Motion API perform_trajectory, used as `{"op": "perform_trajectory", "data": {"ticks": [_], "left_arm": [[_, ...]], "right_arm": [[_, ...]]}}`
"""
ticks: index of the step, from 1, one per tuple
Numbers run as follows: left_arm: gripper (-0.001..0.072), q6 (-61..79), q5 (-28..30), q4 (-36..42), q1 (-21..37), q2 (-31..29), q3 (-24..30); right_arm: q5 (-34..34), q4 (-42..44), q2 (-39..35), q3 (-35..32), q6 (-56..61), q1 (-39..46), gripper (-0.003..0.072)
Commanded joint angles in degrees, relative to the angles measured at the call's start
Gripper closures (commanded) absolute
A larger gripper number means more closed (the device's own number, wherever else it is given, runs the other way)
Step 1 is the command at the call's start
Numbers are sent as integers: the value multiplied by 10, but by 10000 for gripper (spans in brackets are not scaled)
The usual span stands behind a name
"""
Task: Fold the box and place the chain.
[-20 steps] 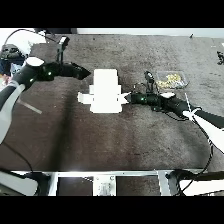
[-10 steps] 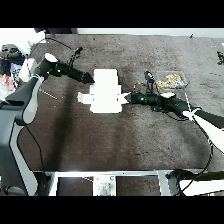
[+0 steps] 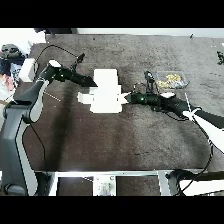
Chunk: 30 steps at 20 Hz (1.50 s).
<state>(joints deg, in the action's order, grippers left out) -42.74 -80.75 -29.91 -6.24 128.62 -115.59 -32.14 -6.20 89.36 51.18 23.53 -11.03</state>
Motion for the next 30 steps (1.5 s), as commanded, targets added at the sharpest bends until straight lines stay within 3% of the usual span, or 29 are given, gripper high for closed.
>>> {"op": "perform_trajectory", "data": {"ticks": [1, 2, 3, 11, 20, 21, 25, 26, 29, 30], "left_arm": [[308, 13, -32, 18, 0, 4, -1], [310, 16, -36, 18, 0, 4, -1], [366, 19, -43, 18, 0, 4, -1], [367, 24, -66, 16, -4, 4, -1], [380, 39, -47, 15, -11, 4, -1], [522, 43, -45, 15, -11, 4, -1], [614, 69, -38, 16, -11, 4, -1], [695, 77, -37, 16, -11, 4, -1], [697, 122, -43, 17, -11, 4, -1], [697, 153, -47, 17, -11, 4, -1]], "right_arm": [[0, 0, -1, 0, 0, 0, 673], [0, 0, -1, 0, 0, 0, 673], [0, 0, -1, 0, 0, 0, 672], [0, -19, -1, 0, 0, 0, 673], [0, -41, -1, 0, 0, 0, 673], [0, -48, -1, 0, 0, 0, 673], [0, -88, -5, 1, 0, -2, 673], [0, -97, -5, 3, 0, -2, 672], [0, -108, -10, 7, 0, -1, 658], [1, -108, -15, 7, -1, 0, 477]]}}
